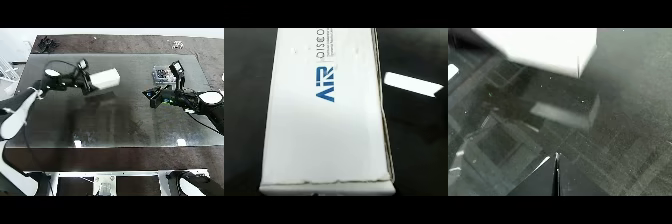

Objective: Fold the box and place the chain.

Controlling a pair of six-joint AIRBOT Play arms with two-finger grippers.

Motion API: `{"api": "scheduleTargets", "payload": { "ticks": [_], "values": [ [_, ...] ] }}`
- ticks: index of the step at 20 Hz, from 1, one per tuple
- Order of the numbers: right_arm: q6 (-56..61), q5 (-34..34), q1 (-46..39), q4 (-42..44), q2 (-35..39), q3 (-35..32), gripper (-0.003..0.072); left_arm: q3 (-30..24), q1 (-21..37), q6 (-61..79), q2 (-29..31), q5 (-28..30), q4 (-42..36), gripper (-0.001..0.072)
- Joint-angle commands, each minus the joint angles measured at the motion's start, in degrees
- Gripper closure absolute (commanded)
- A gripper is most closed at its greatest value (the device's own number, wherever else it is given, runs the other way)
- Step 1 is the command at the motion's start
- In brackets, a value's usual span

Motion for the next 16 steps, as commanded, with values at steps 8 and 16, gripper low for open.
{"api": "scheduleTargets", "payload": {
  "ticks": [8, 16],
  "values": [
    [0.2, -0.09, 0.0, -0.07, -0.26, -0.15, 0.068, -0.31, 20.57, -33.24, 14.38, 18.25, 12.74, 0.0689],
    [0.17, -3.5, 0.02, 0.04, -0.26, -4.9, 0.068, -3.78, 30.8, -37.75, 11.39, 16.35, 22.01, 0.069]
  ]
}}
